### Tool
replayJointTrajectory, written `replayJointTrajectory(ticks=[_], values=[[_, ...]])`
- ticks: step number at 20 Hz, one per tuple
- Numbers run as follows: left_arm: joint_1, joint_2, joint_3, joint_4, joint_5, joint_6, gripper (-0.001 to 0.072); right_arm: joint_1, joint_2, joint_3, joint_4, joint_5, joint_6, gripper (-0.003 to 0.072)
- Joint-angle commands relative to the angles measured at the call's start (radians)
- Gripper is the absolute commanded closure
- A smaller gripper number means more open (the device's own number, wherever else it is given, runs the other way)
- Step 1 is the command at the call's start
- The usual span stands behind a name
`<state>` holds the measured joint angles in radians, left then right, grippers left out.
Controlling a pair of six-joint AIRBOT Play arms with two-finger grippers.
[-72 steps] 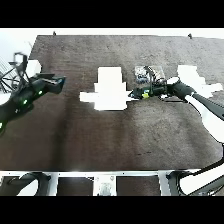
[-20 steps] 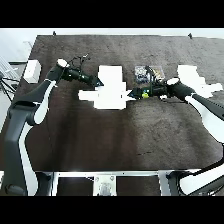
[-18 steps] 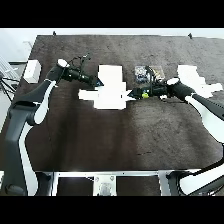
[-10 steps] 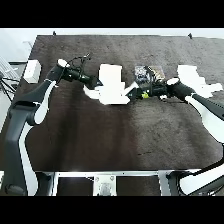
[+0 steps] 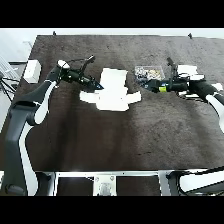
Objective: Fold the box and place the chain.
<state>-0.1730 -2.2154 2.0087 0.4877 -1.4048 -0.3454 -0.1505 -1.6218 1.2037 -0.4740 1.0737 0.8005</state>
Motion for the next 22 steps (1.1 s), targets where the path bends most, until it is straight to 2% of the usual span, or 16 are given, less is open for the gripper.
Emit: replayJointTrajectory(ticks=[1, 3, 8, 14, 19, 22], values=[[0.004, 0.000, 0.000, -0.026, 0.001, 0.183, 0.0695, -0.045, 0.026, -0.014, 0.025, 0.046, -0.021, 0.0340], [0.017, 0.002, -0.021, -0.055, 0.002, 0.245, 0.0695, -0.045, 0.026, -0.040, 0.029, 0.045, -0.050, 0.0340], [0.038, 0.003, -0.146, -0.133, 0.024, 0.412, 0.0695, -0.043, 0.026, -0.085, 0.045, 0.026, -0.095, 0.0340], [0.035, 0.005, -0.154, -0.155, 0.016, 0.480, 0.0695, -0.043, 0.026, -0.087, 0.082, 0.023, -0.149, 0.0340], [0.035, 0.021, -0.234, -0.212, 0.042, 0.590, 0.0695, -0.042, 0.026, -0.087, 0.082, 0.002, -0.166, 0.0340], [0.035, 0.052, -0.283, -0.211, 0.107, 0.618, 0.0695, -0.042, 0.025, -0.087, 0.082, -0.004, -0.174, 0.0340]])
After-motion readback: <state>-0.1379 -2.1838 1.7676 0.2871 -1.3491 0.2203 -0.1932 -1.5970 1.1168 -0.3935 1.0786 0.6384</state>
